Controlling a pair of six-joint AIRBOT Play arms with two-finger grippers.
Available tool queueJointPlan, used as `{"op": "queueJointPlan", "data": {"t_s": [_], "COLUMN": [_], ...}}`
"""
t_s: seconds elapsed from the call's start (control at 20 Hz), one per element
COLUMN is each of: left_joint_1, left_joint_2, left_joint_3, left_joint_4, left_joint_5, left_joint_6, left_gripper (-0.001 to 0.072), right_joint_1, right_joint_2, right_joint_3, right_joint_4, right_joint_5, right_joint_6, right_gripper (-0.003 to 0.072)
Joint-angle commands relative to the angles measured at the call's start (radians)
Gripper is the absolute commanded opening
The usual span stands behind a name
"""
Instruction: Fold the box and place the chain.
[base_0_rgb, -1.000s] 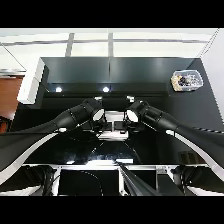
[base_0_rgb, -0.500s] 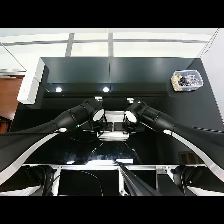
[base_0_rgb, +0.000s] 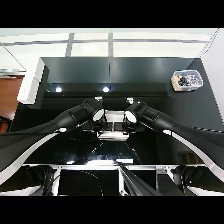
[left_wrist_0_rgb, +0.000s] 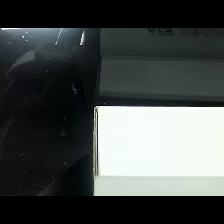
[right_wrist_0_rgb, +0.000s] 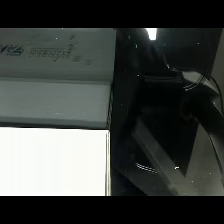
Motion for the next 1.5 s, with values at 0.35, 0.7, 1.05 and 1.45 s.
{"op": "queueJointPlan", "data": {"t_s": [0.35,0.7,1.05,1.45], "left_joint_1": [0.001,0.001,0.001,0.000], "left_joint_2": [0.000,0.000,0.000,0.000], "left_joint_3": [0.000,0.000,0.000,0.000], "left_joint_4": [0.001,0.009,0.002,-0.011], "left_joint_5": [0.012,0.020,0.045,0.051], "left_joint_6": [0.001,0.004,0.009,0.009], "left_gripper": [0.0027,0.0027,0.0027,0.0027], "right_joint_1": [-0.003,-0.074,-0.733,-0.933], "right_joint_2": [0.095,0.504,0.489,0.021], "right_joint_3": [0.002,0.000,-0.074,0.257], "right_joint_4": [-0.039,-0.498,-0.765,-0.412], "right_joint_5": [0.090,0.218,-0.188,-0.400], "right_joint_6": [-0.139,-0.244,-0.317,-0.277], "right_gripper": [0.0273,0.0273,0.0272,0.0588]}}
